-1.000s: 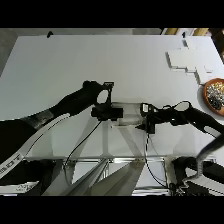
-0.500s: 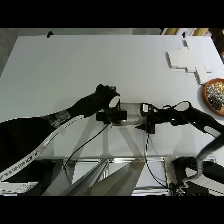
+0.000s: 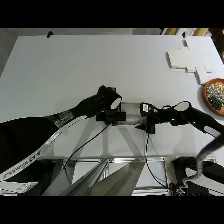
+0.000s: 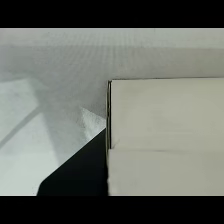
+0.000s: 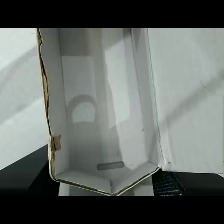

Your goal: Fold the box and place the chain.

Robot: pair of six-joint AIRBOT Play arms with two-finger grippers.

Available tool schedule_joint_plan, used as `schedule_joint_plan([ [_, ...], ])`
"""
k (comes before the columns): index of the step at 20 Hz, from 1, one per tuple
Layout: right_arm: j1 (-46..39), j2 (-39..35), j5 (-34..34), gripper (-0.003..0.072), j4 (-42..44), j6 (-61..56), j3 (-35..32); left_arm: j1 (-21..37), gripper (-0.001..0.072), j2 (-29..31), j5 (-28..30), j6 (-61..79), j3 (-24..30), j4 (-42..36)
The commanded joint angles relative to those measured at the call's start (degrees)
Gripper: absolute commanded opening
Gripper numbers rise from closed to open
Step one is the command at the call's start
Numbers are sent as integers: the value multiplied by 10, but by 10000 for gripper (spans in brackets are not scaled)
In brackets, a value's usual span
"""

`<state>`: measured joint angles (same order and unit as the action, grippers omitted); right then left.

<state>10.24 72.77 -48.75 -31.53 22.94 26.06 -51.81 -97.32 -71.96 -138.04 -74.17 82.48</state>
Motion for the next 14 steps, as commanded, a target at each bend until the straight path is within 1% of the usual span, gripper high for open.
schedule_joint_plan([
  [1, 0, 0, -1, 415, -1, 1, 0, 1, 6, 0, -9, 0, 0, 7],
  [2, 0, 0, -1, 415, -2, 1, 0, 1, 6, 0, -10, 0, 0, 7],
  [3, 0, 0, -1, 415, -1, 1, 0, 1, 23, 0, -10, 0, 0, 7],
  [4, 0, 0, -1, 415, -1, 1, 0, 1, 68, 0, -10, 2, 0, 5],
  [5, 0, 0, -1, 415, -1, 1, 0, 2, 136, 1, -12, 2, 0, 3],
  [6, 0, 0, -1, 415, -1, 1, 0, 3, 153, 1, -14, 2, 0, 2],
  [8, 0, 0, -1, 415, -1, 1, 0, 8, 154, 2, -21, 3, 0, -1],
  [14, 0, 0, -1, 415, -1, 1, 0, 33, 157, 17, -14, 8, 0, -28],
])
